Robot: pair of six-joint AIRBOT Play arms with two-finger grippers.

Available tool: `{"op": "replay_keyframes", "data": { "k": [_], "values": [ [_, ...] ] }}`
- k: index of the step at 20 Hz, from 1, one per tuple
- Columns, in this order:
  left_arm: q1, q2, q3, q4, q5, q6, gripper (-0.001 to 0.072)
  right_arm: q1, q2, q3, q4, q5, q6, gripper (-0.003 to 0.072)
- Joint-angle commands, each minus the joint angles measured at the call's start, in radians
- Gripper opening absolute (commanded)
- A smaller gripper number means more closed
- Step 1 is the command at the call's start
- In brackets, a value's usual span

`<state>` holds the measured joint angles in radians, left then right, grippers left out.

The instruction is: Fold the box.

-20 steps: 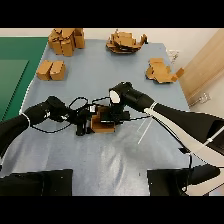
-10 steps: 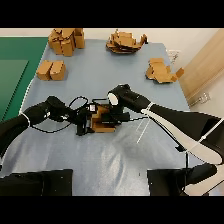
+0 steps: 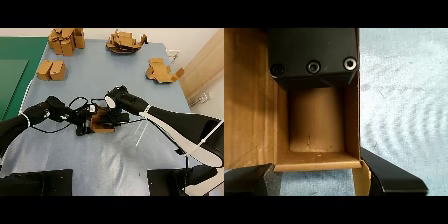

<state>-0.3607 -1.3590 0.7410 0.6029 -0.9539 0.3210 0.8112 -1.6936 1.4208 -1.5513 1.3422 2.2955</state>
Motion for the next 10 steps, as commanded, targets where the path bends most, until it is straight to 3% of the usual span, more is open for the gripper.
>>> {"op": "replay_keyframes", "data": {
  "k": [1,10],
  "values": [
    [-0.001,0.000,0.000,-0.001,0.000,0.000,0.0116,0.019,-0.001,0.001,-0.050,0.027,0.021,0.0003],
    [-0.001,0.000,0.000,-0.001,-0.007,-0.007,0.0117,0.036,-0.001,0.017,-0.138,0.045,0.064,0.0003]
  ]
}}
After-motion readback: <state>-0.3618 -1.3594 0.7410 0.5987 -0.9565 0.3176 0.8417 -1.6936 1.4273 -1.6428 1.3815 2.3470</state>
